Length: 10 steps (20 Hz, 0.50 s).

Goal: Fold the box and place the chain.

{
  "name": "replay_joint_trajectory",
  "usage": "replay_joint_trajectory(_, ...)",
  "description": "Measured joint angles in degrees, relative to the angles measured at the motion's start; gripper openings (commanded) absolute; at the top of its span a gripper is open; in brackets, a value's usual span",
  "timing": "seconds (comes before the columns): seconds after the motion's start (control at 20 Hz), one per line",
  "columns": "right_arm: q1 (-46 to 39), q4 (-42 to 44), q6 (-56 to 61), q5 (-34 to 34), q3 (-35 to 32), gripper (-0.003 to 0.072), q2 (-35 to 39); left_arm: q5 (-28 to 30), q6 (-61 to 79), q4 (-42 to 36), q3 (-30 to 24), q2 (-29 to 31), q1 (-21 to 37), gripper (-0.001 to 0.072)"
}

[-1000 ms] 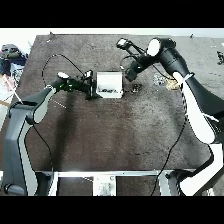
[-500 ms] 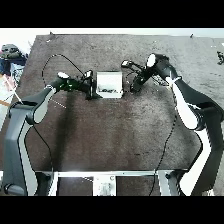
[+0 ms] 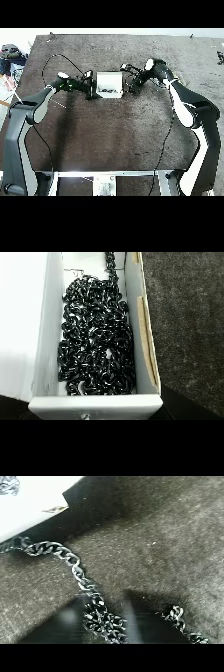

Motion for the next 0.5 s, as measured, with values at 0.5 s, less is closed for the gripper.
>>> replay_joint_trajectory(0.5,0.0,-0.2,-1.9,3.3,-0.1,0.0013,8.5,0.0,0.0,0.0,0.0,0.0,0.0,0.0531)
